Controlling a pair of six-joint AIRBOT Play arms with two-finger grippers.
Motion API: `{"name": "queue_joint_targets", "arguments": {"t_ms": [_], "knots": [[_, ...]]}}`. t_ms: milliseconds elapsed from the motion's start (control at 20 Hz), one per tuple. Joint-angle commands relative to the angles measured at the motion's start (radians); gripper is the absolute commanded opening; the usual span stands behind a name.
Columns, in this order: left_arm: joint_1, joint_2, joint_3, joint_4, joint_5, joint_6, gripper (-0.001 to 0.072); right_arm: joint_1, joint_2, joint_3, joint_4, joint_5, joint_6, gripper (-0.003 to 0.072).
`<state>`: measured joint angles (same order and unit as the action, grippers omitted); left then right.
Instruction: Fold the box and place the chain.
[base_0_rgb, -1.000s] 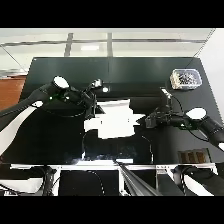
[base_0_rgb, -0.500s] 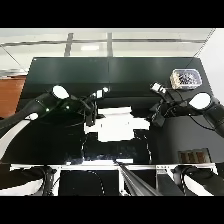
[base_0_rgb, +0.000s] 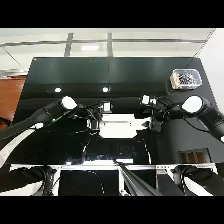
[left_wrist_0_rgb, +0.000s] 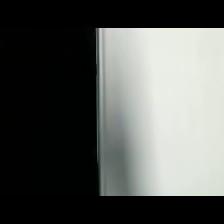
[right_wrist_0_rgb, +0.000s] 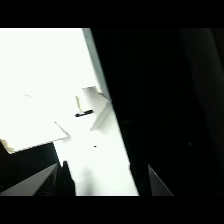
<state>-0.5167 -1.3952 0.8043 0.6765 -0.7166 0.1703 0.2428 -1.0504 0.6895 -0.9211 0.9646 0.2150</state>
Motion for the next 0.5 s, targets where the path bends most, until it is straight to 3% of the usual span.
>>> {"name": "queue_joint_targets", "arguments": {"t_ms": [0,450], "knots": [[-0.011,0.001,-0.003,0.008,-0.007,-0.003,0.0026,0.011,0.000,-0.072,0.066,-0.006,-0.050,0.0720],[-0.011,0.001,-0.003,0.008,-0.008,-0.003,0.0027,0.131,-0.071,-0.135,0.069,-0.063,-0.202,0.0719]]}}
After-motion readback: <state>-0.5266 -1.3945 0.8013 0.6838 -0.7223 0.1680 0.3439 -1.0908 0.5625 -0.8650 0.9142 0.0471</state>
